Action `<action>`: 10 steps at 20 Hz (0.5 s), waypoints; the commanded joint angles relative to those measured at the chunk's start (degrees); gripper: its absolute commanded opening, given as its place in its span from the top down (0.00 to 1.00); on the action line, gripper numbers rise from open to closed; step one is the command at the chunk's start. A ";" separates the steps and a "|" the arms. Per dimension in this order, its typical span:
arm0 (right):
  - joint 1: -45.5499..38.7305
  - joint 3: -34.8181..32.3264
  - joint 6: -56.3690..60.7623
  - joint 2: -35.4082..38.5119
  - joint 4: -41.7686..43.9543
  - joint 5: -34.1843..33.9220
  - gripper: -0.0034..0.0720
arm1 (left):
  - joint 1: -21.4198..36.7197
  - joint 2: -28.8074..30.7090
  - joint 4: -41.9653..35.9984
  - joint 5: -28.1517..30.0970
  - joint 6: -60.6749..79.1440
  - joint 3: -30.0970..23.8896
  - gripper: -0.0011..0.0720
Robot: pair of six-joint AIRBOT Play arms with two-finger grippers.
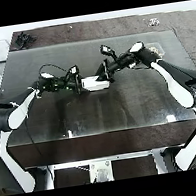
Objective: Fold the box and place the chain.
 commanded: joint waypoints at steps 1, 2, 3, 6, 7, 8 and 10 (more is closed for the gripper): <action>0.00 3.10 0.33 0.07 0.28 3.65 0.50 | -0.04 0.00 0.11 -0.17 0.09 0.00 0.50; -0.02 3.50 0.33 0.07 0.26 4.28 0.50 | -0.04 0.00 0.11 -0.17 0.09 0.00 0.50; -0.13 3.52 0.31 0.04 0.00 4.28 0.50 | -0.04 0.00 0.11 -0.17 0.09 -0.02 0.50; -0.11 3.37 0.31 -0.02 -2.67 3.63 0.50 | -0.04 0.00 0.09 -0.17 0.09 0.00 0.50; -0.07 3.23 0.31 -0.02 -2.78 2.89 0.50 | -0.04 0.00 0.09 -0.17 0.09 0.00 0.50; -0.07 3.23 0.28 -0.02 -2.84 2.23 0.50 | -0.04 0.00 0.11 -0.17 0.09 0.00 0.50; 0.00 3.23 0.31 -0.04 -2.95 1.38 0.50 | -0.04 0.00 0.11 -0.17 0.09 0.00 0.50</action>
